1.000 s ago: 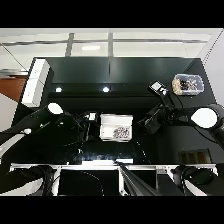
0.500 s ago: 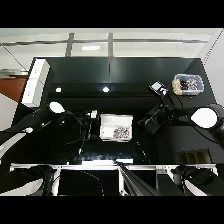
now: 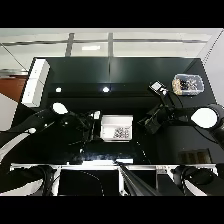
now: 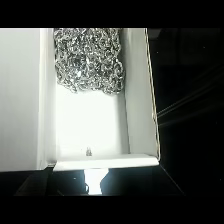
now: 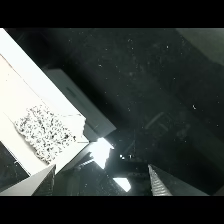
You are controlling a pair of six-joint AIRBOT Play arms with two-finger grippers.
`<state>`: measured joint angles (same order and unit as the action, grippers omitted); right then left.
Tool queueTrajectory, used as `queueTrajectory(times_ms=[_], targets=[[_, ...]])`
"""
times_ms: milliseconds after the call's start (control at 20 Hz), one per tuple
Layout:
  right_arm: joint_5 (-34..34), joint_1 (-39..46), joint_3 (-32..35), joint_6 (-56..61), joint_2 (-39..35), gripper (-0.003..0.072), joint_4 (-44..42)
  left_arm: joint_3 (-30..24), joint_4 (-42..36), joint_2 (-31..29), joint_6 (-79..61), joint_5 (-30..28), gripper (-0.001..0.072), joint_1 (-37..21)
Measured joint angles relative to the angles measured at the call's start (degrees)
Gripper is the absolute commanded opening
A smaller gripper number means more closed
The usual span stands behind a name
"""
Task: Fold the box and place the chain.
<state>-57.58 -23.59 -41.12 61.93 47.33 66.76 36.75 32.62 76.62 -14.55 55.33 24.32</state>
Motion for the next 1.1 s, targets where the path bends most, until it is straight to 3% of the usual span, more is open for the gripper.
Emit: queueTrajectory(times_ms=[100,150,350,500,750,850,1000,1100], targets=[[0.0,0.0,0.0,0.0,0.0,0.0677,0.0,0.0,-0.3,0.2,0.6,-0.6,0.0512,0.3],[0.1,0.0,0.0,0.0,0.0,0.0677,0.0,0.0,-0.5,0.3,0.8,-0.8,0.0496,0.3],[2.2,0.0,0.0,0.0,0.0,0.0679,-0.7,0.1,-0.5,0.4,1.2,-1.2,0.0495,0.5],[8.1,0.0,-0.2,0.7,0.6,0.0677,-1.4,0.1,-0.5,0.4,1.4,-1.4,0.0495,0.5],[13.7,0.0,-4.2,0.9,8.7,0.0674,-5.3,0.1,-0.4,0.4,1.5,-1.7,0.0495,0.6],[13.3,0.0,-5.4,-2.5,11.7,0.0574,-7.0,0.1,-0.4,0.4,1.5,-1.7,0.0495,0.7],[8.0,0.0,-6.2,-8.9,13.8,0.0571,-8.3,0.1,-0.3,0.4,1.5,-1.7,0.0498,0.7],[3.8,0.0,-6.4,-12.2,14.2,0.0716,-8.3,0.1,-0.3,0.4,1.5,-1.8,0.0499,0.7]])
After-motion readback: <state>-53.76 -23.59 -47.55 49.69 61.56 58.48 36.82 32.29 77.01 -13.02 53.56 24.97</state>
